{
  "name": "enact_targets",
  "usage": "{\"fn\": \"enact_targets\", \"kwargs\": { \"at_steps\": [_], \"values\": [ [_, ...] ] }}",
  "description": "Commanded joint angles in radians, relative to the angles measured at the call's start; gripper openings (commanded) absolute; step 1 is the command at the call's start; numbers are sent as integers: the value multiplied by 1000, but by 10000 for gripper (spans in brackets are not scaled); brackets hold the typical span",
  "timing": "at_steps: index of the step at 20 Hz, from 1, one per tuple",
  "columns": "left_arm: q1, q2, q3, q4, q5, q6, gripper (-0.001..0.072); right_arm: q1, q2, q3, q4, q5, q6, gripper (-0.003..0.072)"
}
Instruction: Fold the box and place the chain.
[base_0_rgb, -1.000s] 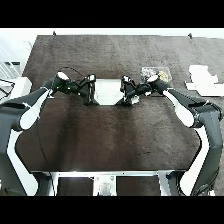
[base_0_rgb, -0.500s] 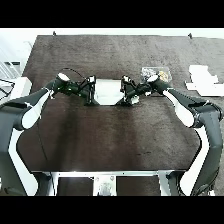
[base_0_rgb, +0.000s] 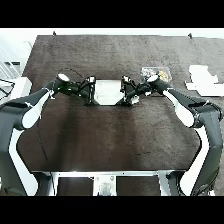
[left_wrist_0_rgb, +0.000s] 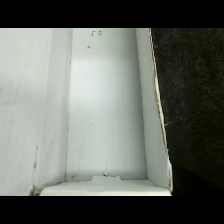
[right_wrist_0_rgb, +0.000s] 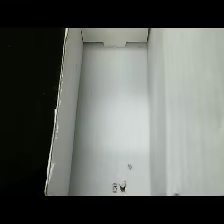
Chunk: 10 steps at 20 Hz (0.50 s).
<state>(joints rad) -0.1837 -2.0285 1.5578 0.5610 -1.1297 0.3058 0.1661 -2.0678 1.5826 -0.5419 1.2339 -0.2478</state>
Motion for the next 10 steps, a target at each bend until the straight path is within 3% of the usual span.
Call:
{"fn": "enact_targets", "kwargs": {
  "at_steps": [1, 3, 10],
  "values": [
    [1, 0, 1, 6, 14, 2, 526, 1, 0, 0, 0, 2, 0, 541],
    [1, 0, 0, 18, 14, 2, 461, 1, 0, 0, 0, 2, 0, 541],
    [1, 0, 1, 14, 15, -1, 462, 1, 0, 0, 0, 2, 0, 541]
  ]
}}
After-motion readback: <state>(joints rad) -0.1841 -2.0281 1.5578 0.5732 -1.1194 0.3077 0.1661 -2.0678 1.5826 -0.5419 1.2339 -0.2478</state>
